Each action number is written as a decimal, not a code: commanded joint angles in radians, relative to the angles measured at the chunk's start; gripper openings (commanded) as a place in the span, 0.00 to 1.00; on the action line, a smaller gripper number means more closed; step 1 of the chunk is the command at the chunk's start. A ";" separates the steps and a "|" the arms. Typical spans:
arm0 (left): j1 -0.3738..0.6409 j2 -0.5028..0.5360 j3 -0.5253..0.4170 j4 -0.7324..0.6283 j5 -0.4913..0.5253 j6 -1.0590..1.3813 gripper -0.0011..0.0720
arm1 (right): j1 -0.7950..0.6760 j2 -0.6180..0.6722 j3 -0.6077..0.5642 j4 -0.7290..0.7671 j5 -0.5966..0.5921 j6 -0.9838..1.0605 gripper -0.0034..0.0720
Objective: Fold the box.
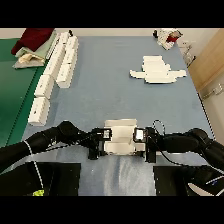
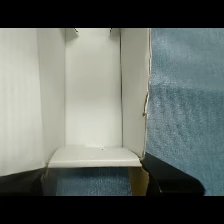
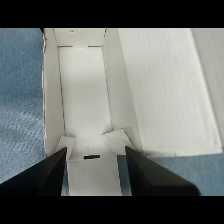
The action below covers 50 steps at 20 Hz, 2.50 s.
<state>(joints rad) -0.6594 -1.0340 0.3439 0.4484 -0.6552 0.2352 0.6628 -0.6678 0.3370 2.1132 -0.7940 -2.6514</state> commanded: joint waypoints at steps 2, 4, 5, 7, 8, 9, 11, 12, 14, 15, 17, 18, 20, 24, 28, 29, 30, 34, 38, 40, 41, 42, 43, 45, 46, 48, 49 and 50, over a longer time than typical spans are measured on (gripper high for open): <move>0.000 0.000 0.000 0.000 0.000 0.000 0.73 | 0.000 0.000 0.000 0.001 -0.003 -0.002 0.86; 0.000 0.000 0.000 0.000 0.000 0.000 0.73 | 0.000 0.000 0.000 0.001 -0.013 -0.001 0.75; 0.000 0.000 0.000 0.000 0.000 0.000 0.73 | 0.000 0.000 0.000 0.001 -0.021 -0.001 0.72; 0.000 0.000 0.000 0.000 0.000 0.000 0.73 | 0.000 0.000 0.000 -0.005 -0.036 0.008 0.68; 0.000 0.000 0.000 0.000 0.000 0.000 0.73 | -0.001 0.001 0.000 -0.019 -0.042 0.040 0.65; 0.000 0.000 0.000 0.000 0.000 0.000 0.73 | -0.001 0.002 0.000 -0.046 -0.049 0.087 0.59; 0.000 0.000 0.000 0.000 0.000 0.000 0.73 | -0.004 0.002 0.016 -0.132 -0.101 0.264 0.25; 0.000 0.000 0.000 0.000 0.000 0.000 0.73 | -0.004 0.002 0.033 -0.196 -0.131 0.382 0.13; 0.000 0.000 0.000 0.000 0.000 0.000 0.73 | -0.004 0.002 0.079 -0.303 -0.201 0.583 0.05; 0.000 0.000 0.000 0.000 0.000 0.000 0.73 | -0.005 0.002 0.108 -0.352 -0.248 0.666 0.05; 0.000 0.000 0.000 0.000 0.000 0.000 0.73 | -0.017 0.002 0.173 -0.504 -0.346 0.920 0.05; 0.000 0.000 0.000 0.000 0.000 0.000 0.73 | -0.035 0.002 0.198 -0.585 -0.402 1.055 0.05; 0.000 0.000 0.000 0.000 0.000 0.000 0.73 | -0.112 0.000 0.226 -0.714 -0.524 1.276 0.05; 0.000 0.000 0.000 0.000 0.000 0.000 0.73 | -0.430 0.000 0.200 -0.541 -0.605 1.346 0.05; 0.000 0.000 0.000 0.000 0.000 0.000 0.73 | -0.789 -0.089 0.155 -0.242 -0.620 1.146 0.05; 0.000 0.000 0.000 0.000 0.000 0.000 0.73 | -0.873 -0.132 0.143 -0.161 -0.627 1.089 0.05; 0.000 0.000 0.000 0.000 0.000 0.000 0.73 | -0.937 -0.175 0.134 -0.093 -0.629 1.040 0.05; 0.000 0.000 0.000 0.000 0.000 0.000 0.73 | -1.027 -0.295 0.101 -0.029 -0.619 0.964 0.05; 0.000 0.000 0.000 0.000 0.000 0.000 0.73 | -1.026 -0.327 0.032 -0.001 -0.575 0.964 0.05; 0.000 0.000 0.000 0.000 0.000 0.000 0.73 | -1.022 -0.327 -0.002 0.060 -0.557 0.937 0.05; 0.000 0.000 0.000 0.000 0.000 0.000 0.73 | -1.015 -0.327 -0.011 0.089 -0.550 0.919 0.05; 0.000 0.000 0.000 0.000 0.000 0.000 0.73 | -1.011 -0.327 -0.018 0.100 -0.545 0.914 0.05; 0.000 0.000 0.000 0.000 0.000 0.000 0.73 | -1.010 -0.327 -0.027 0.104 -0.543 0.914 0.05; 0.000 0.000 0.000 0.000 0.000 0.000 0.73 | -1.010 -0.327 -0.055 0.123 -0.541 0.914 0.05; 0.000 0.000 0.000 0.000 0.000 0.000 0.73 | -1.010 -0.327 -0.071 0.147 -0.541 0.909 0.05; 0.000 0.000 0.000 0.000 0.000 0.000 0.73 | -1.010 -0.326 -0.087 0.197 -0.542 0.882 0.05; 0.000 0.000 0.000 0.000 0.000 0.000 0.73 | -1.008 -0.325 -0.087 0.211 -0.544 0.873 0.05; 0.000 0.000 0.000 0.000 0.000 0.000 0.73 | -1.000 -0.322 -0.087 0.226 -0.545 0.870 0.05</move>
<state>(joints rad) -0.6594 -1.0340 0.3439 0.4484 -0.6556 0.2356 -0.3447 -0.9924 0.2653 2.2753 -1.3388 -1.7557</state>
